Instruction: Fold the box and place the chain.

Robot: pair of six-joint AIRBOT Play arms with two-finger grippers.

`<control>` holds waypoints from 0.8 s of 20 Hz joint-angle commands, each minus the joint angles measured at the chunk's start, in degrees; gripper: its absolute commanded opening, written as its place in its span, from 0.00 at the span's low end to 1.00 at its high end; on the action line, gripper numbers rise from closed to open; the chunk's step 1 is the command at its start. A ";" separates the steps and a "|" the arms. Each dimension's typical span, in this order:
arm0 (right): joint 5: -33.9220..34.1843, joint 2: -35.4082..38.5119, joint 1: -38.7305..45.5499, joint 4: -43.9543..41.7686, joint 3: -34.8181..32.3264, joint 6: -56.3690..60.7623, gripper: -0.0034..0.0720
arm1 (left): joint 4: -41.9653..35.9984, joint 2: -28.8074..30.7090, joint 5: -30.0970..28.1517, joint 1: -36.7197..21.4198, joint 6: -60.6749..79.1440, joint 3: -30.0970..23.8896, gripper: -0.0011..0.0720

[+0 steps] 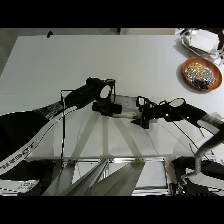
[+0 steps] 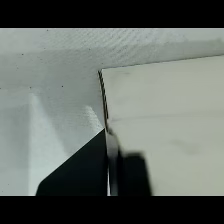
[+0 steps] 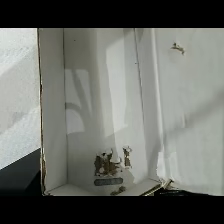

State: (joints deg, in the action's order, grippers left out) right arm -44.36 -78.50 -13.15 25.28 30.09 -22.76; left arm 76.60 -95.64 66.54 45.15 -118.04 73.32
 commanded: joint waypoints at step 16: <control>0.00 0.04 0.00 0.00 -0.02 0.04 0.58 | 6.73 -0.79 -3.56 2.95 -8.68 -0.02 0.06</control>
State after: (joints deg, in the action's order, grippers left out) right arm -44.34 -78.50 -13.15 25.28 30.09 -22.76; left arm 83.20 -96.29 63.35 47.92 -125.60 73.32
